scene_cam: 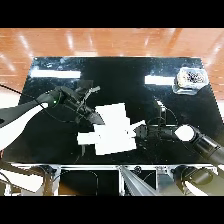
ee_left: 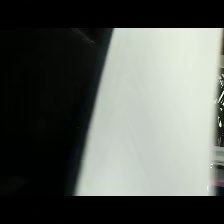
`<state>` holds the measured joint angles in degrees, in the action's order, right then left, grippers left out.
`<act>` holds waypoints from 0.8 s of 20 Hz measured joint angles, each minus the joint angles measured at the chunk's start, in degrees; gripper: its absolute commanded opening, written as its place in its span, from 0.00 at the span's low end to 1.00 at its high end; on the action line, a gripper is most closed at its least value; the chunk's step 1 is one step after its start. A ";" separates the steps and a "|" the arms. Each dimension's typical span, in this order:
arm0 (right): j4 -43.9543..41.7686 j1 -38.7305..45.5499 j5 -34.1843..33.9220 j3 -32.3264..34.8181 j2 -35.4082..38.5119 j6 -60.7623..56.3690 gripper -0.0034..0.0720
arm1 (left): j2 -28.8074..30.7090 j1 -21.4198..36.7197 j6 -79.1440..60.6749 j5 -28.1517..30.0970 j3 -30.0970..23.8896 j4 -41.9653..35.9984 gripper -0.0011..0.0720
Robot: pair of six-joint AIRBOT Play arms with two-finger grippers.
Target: Fold the box and place the chain.
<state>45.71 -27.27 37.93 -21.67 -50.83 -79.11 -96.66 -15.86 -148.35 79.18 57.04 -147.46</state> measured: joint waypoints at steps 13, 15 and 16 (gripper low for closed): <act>10.75 11.69 9.62 -9.01 2.51 -1.07 0.98 | 0.17 -0.85 -3.61 3.30 6.60 1.57 0.04; 15.52 17.66 14.16 -13.49 4.15 -1.11 0.98 | 1.18 -2.05 -4.48 3.96 8.92 1.68 0.04; 17.46 20.74 16.24 -15.91 5.01 -1.16 0.98 | 2.32 -2.97 -5.60 3.93 9.75 1.90 0.04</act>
<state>63.18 -6.52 54.17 -37.58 -45.82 -80.27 -94.35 -18.83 -153.95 83.11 66.78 -145.56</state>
